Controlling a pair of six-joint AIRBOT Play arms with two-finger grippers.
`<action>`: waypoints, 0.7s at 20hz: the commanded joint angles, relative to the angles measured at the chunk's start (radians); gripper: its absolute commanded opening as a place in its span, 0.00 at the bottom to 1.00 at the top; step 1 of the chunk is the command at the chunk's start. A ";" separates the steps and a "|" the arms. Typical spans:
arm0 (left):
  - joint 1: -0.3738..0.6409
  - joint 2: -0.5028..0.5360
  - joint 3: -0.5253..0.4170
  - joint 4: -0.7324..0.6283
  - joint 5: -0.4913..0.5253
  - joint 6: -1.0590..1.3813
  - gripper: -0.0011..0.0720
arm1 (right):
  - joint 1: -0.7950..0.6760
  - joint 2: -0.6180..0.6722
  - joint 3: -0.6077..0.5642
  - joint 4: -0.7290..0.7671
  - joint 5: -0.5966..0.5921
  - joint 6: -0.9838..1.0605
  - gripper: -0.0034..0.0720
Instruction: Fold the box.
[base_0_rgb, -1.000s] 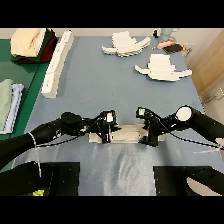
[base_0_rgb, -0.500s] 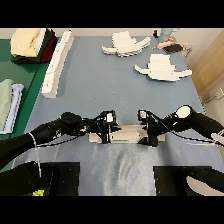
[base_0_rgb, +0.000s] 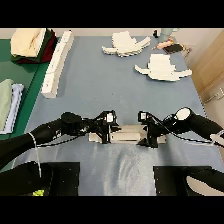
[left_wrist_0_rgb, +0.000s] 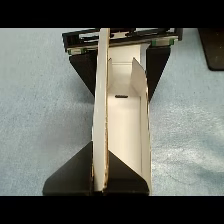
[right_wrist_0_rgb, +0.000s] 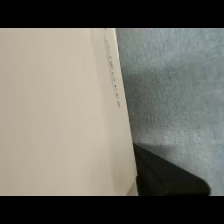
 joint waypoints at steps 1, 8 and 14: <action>0.000 0.001 0.001 0.000 0.000 0.000 0.03 | -0.008 0.008 0.000 0.002 0.016 -0.001 0.90; 0.000 0.001 0.001 0.000 0.000 0.000 0.03 | -0.009 0.039 -0.002 0.029 0.006 -0.003 0.90; 0.000 0.001 0.001 0.000 0.000 0.000 0.03 | -0.008 0.039 -0.070 0.079 -0.053 -0.066 0.90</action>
